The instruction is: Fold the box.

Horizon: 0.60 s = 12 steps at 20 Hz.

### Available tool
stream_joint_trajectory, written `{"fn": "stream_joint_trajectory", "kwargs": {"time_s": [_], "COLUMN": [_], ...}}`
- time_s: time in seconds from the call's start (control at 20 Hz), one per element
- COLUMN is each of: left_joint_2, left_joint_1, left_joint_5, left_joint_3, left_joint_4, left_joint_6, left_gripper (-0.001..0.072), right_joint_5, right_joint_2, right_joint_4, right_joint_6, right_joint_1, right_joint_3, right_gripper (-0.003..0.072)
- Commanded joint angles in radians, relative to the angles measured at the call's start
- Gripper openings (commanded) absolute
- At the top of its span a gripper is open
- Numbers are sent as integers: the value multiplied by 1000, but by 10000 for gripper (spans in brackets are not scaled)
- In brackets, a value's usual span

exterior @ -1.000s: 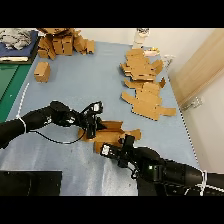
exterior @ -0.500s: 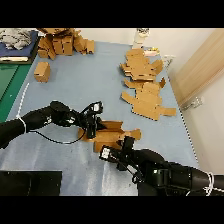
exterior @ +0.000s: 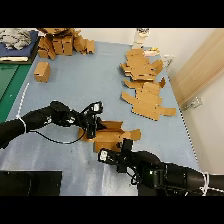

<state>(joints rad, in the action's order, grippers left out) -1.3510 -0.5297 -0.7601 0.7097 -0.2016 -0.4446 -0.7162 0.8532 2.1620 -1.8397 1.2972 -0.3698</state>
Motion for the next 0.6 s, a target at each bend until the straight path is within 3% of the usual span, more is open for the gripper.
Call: {"fn": "stream_joint_trajectory", "kwargs": {"time_s": [0.0,0.55], "left_joint_2": [0,0], "left_joint_1": [0,0], "left_joint_5": [0,0], "left_joint_3": [0,0], "left_joint_4": [0,0], "left_joint_6": [0,0], "left_gripper": [13,13], "right_joint_5": [-2,-34], "right_joint_2": [27,50], "right_joint_4": [25,109], "right_joint_6": [0,-3], "right_joint_1": [1,-11], "right_joint_3": [-1,-29], "right_gripper": [456,456]}}
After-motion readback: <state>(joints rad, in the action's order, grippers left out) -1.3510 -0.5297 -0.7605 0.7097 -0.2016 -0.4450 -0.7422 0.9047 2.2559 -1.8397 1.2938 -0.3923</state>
